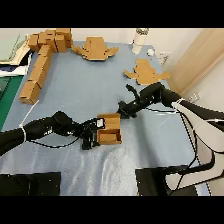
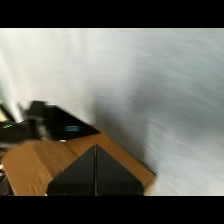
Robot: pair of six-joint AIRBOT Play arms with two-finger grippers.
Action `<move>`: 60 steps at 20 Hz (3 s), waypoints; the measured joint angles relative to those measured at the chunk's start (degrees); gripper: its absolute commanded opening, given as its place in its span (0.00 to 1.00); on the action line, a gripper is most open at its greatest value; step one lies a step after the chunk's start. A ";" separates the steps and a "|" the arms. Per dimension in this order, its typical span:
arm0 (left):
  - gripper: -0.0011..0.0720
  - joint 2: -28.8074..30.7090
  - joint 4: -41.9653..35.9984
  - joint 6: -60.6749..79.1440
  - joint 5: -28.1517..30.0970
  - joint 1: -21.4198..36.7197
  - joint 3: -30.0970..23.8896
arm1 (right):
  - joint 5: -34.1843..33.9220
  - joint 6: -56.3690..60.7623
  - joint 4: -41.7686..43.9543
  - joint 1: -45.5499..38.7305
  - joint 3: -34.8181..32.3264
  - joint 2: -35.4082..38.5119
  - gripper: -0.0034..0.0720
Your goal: Fold the box.
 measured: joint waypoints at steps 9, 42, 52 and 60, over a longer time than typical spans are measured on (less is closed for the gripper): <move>0.66 0.00 0.00 0.02 0.00 0.00 0.00 | 3.06 -17.16 -7.28 11.23 -5.90 11.10 0.05; 0.67 0.00 0.00 0.04 -0.02 0.00 0.00 | 41.77 -13.22 -63.95 49.70 -29.31 37.40 0.76; 0.66 0.00 -0.02 -0.02 0.00 0.00 0.00 | 42.69 -3.34 -76.26 52.61 -30.08 37.70 0.51; 0.66 0.00 -0.02 0.00 0.09 0.00 0.00 | 40.26 -1.97 -76.32 52.89 -30.08 40.48 0.42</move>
